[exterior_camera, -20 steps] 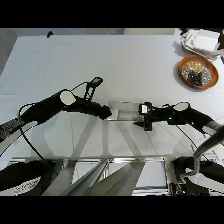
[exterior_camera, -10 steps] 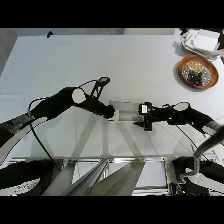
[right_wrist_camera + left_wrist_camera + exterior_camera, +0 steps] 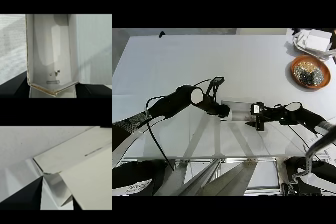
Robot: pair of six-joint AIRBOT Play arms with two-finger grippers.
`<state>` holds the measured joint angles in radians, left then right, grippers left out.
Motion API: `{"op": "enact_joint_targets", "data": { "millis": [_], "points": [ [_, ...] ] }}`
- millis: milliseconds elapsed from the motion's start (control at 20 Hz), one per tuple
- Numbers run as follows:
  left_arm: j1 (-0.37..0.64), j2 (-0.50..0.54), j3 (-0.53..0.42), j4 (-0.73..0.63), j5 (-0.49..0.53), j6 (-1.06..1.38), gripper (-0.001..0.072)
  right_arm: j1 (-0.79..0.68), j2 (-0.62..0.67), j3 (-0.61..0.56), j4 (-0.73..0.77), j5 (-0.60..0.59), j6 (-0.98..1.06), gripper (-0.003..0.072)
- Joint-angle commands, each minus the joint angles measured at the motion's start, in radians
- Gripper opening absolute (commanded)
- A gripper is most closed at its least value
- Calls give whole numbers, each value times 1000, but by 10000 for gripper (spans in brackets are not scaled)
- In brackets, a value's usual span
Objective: Fold the box and place the chain.
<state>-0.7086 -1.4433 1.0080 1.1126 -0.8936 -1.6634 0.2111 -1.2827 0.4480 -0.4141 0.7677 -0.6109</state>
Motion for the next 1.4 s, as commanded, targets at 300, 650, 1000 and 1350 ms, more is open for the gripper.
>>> {"op": "enact_joint_targets", "data": {
  "millis": [300,650,1000,1350],
  "points": [
    [-93,-145,208,211,-211,-235,385,0,1,1,0,0,0,415],
    [-113,-177,235,280,-250,-360,383,0,1,1,0,0,0,415],
    [-116,-195,235,296,-240,-496,337,0,1,1,0,0,0,415],
    [-116,-208,235,269,-220,-518,189,0,1,1,0,0,0,415]
  ]
}}
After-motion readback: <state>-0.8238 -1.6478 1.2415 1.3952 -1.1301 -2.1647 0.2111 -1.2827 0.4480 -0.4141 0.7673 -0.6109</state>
